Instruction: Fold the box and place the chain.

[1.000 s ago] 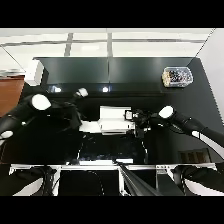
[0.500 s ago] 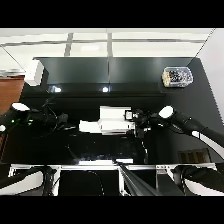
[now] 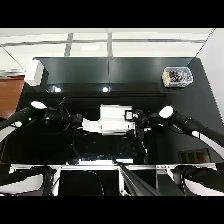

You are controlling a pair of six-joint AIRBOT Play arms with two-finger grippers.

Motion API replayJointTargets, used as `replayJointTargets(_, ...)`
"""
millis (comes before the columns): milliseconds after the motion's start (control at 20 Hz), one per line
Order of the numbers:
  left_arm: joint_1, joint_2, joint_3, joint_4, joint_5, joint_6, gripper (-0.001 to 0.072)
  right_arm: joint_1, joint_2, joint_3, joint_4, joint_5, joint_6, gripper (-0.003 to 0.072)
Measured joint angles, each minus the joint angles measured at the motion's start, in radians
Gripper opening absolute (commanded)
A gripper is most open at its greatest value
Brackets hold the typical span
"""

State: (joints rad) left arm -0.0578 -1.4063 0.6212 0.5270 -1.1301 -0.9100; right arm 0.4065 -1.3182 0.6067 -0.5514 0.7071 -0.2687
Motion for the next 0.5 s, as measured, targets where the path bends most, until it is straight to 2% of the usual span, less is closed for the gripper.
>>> replayJointTargets(50,-0.008,-0.002,0.017,-0.007,-0.014,0.009,0.0669,0.000,0.000,0.000,-0.001,0.000,-0.001,0.0188)
replayJointTargets(300,-0.049,-0.004,0.079,-0.012,-0.066,0.032,0.0667,0.000,0.000,0.000,-0.001,0.000,0.000,0.0188)
replayJointTargets(400,-0.086,-0.004,0.097,-0.014,-0.071,0.035,0.0591,0.000,0.000,0.000,-0.001,0.000,0.000,0.0188)
replayJointTargets(450,-0.106,-0.004,0.107,-0.014,-0.072,0.035,0.0591,0.000,0.000,0.000,0.000,0.000,0.000,0.0188)
replayJointTargets(500,-0.128,-0.004,0.120,-0.014,-0.073,0.025,0.0556,0.000,0.000,0.000,0.000,0.000,0.000,0.0189)
